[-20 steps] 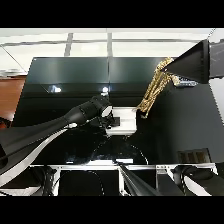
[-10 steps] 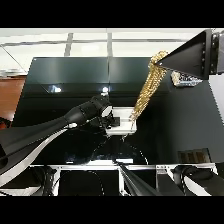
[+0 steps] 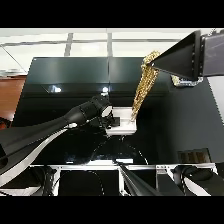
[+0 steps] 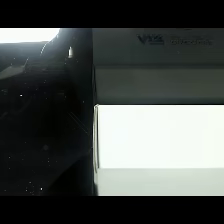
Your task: Fold the box and place the chain.
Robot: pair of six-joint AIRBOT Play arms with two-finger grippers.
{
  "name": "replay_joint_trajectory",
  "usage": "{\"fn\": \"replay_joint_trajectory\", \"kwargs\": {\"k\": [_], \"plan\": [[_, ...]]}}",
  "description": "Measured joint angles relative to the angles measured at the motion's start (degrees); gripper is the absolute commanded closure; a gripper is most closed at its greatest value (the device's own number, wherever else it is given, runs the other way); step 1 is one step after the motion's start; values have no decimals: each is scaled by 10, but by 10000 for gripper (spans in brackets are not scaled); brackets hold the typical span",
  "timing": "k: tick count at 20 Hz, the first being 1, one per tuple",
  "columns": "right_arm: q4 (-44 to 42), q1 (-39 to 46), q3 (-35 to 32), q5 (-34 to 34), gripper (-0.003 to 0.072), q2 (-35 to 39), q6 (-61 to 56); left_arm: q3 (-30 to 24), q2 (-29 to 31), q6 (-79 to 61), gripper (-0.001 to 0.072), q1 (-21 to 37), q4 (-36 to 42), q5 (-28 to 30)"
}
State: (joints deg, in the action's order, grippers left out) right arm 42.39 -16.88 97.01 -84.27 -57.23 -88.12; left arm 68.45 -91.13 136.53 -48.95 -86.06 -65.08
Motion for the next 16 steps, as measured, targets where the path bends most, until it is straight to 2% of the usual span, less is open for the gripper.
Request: {"fn": "replay_joint_trajectory", "kwargs": {"k": [10, 16], "plan": [[17, -28, -122, 22, 678, 0, -3, 0, 0, 0, 682, 0, 0, -1], [64, -31, -220, 37, 676, 0, -5, 0, 0, 0, 682, 0, 0, -1]]}}
